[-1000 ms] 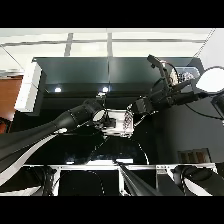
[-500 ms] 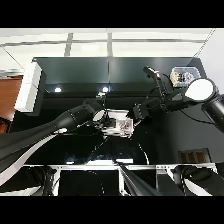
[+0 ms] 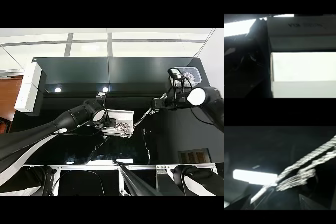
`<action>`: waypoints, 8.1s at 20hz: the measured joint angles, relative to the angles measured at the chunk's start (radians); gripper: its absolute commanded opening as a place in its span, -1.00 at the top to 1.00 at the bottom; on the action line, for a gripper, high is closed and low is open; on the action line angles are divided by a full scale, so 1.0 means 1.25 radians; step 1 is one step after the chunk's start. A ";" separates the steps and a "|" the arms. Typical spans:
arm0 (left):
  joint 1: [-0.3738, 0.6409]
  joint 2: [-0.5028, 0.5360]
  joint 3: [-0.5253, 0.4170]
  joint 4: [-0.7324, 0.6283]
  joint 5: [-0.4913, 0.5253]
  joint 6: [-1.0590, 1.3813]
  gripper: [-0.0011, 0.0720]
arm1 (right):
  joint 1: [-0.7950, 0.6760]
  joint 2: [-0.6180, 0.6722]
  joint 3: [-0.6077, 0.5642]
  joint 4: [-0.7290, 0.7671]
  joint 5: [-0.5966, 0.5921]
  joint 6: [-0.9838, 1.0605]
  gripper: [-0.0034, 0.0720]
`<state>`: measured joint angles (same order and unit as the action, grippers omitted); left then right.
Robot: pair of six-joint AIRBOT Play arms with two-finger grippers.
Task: Fold the box and place the chain.
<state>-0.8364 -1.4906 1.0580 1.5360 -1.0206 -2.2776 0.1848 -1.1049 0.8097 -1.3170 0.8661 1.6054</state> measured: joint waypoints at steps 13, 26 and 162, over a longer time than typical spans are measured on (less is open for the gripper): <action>0.000 0.000 0.000 0.000 0.000 0.000 0.89 | 0.100 -0.208 0.072 -0.359 -0.041 0.605 -0.96; 0.000 0.000 0.000 0.000 0.000 0.000 0.89 | 0.111 -0.263 0.080 -0.382 -0.037 0.733 0.49; 0.359 0.223 -0.379 -0.703 0.149 1.831 -0.99 | -0.047 0.182 -0.062 0.321 0.203 -0.123 0.20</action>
<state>-0.3874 -1.2114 0.5846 0.6575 -0.8349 0.0113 0.1261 -0.8780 0.7326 -0.9157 1.1202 1.4521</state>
